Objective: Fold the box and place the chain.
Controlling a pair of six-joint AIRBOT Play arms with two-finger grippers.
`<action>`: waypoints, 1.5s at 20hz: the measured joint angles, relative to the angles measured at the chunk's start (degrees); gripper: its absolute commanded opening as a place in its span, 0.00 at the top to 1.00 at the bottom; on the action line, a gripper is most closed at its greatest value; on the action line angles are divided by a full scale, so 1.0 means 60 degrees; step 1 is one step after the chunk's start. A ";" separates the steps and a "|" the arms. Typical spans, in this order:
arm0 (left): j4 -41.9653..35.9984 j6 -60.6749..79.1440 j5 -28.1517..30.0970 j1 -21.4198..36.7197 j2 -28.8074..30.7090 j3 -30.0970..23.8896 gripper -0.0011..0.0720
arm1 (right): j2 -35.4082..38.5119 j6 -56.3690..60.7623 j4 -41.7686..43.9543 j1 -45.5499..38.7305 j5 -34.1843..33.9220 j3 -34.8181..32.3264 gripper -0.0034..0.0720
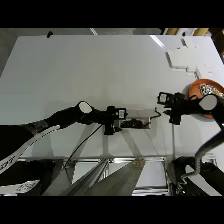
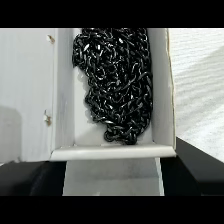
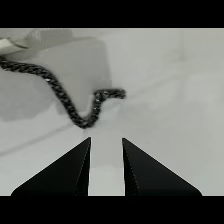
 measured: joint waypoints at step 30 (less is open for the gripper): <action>0.0000 0.0000 0.0000 0.0000 0.0000 0.0000 0.69 | -0.1260 -0.1563 0.0903 -0.0022 -0.0929 -0.0204 0.67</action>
